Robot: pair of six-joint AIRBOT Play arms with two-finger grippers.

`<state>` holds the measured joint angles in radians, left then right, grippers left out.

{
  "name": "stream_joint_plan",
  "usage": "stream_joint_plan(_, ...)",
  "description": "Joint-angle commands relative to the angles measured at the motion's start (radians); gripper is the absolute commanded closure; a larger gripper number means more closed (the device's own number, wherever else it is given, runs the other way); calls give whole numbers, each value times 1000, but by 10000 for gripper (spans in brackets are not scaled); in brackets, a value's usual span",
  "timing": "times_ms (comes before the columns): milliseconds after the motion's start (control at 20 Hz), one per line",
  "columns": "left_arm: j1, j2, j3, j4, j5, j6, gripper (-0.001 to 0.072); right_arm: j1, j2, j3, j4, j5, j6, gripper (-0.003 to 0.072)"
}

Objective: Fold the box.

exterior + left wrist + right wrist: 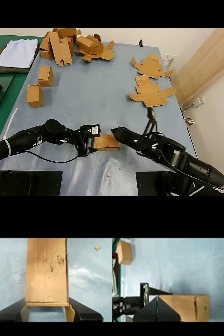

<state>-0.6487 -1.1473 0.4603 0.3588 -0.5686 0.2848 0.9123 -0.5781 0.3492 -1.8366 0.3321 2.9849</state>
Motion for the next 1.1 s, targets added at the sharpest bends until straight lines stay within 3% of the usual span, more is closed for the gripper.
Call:
stream_joint_plan(0,3,2,9,1,43,-181,186,-50,149,2,-89,192,17,682)
stream_joint_plan(200,11,49,40,10,74,-403,187,-62,228,1,-127,351,17,682)
stream_joint_plan(450,107,134,45,10,237,-530,186,-62,237,1,-150,414,16,682)
stream_joint_plan(800,505,138,46,10,309,-573,186,-62,237,1,-173,430,16,682)
stream_joint_plan(1050,736,60,66,10,289,-573,185,-62,237,1,-180,428,16,682)
